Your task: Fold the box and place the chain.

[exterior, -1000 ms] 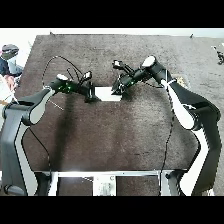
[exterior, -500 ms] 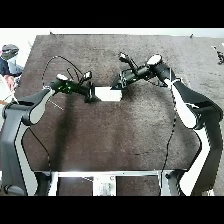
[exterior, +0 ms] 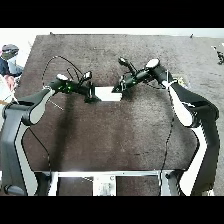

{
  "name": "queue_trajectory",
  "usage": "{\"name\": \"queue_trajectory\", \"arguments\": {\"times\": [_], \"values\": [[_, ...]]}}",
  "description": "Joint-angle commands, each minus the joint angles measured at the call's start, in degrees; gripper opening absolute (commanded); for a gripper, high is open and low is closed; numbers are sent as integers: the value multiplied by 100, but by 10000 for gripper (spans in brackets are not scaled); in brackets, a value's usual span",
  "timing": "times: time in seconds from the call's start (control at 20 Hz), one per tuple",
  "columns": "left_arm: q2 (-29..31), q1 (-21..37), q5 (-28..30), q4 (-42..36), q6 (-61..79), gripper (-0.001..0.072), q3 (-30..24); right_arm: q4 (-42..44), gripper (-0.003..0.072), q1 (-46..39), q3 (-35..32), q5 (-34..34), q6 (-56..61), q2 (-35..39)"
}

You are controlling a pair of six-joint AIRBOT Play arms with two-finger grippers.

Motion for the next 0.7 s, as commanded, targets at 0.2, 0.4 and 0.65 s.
{"name": "queue_trajectory", "arguments": {"times": [0.2,0.4,0.65], "values": [[4,4,2,-4,-24,414,2,-601,13,-4,-9,-103,223,-225],[4,4,2,-4,-24,414,2,-63,13,-9,-2,-96,205,-74],[4,4,2,-2,-24,415,2,925,12,-9,2,-103,-39,645]]}}
